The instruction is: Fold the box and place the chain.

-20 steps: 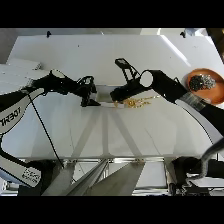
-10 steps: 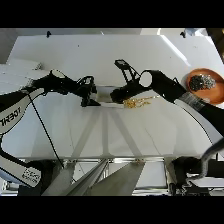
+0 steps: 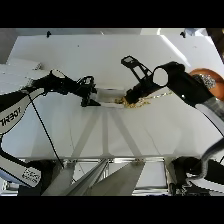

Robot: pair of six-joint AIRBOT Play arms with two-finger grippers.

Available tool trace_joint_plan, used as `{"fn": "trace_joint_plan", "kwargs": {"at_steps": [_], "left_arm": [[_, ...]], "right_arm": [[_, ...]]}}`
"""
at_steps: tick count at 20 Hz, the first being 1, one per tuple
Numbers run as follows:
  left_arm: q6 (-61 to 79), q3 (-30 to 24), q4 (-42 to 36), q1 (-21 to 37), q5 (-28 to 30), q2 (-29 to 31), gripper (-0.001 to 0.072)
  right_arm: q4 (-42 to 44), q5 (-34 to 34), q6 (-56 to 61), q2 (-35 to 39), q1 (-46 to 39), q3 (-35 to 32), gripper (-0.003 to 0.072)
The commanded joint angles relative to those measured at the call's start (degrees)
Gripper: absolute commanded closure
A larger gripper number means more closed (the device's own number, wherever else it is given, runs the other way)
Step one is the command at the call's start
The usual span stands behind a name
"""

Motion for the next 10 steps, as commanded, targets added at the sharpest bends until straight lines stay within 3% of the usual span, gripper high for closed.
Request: {"fn": "trace_joint_plan", "kwargs": {"at_steps": [1, 3, 5, 10], "left_arm": [[0.0, 0.0, 0.0, 0.1, 0.0, 0.0, 0.0214], [0.0, 0.0, 0.0, 0.1, 0.0, 0.0, 0.0214], [0.0, 0.0, 0.0, 0.1, 0.0, 0.0, 0.0214], [0.0, 0.0, 0.0, 0.1, 0.0, 0.0, 0.0214]], "right_arm": [[-11.2, 4.4, -3.6, 1.7, -1.5, -0.5, 0.0269], [-10.4, 2.5, -11.7, 1.5, -3.3, -2.6, 0.0266], [-10.2, -0.6, -21.0, 1.5, -4.8, -5.9, 0.0135], [-2.1, -11.7, -32.9, 0.3, -8.2, -11.8, 0.0137]]}}
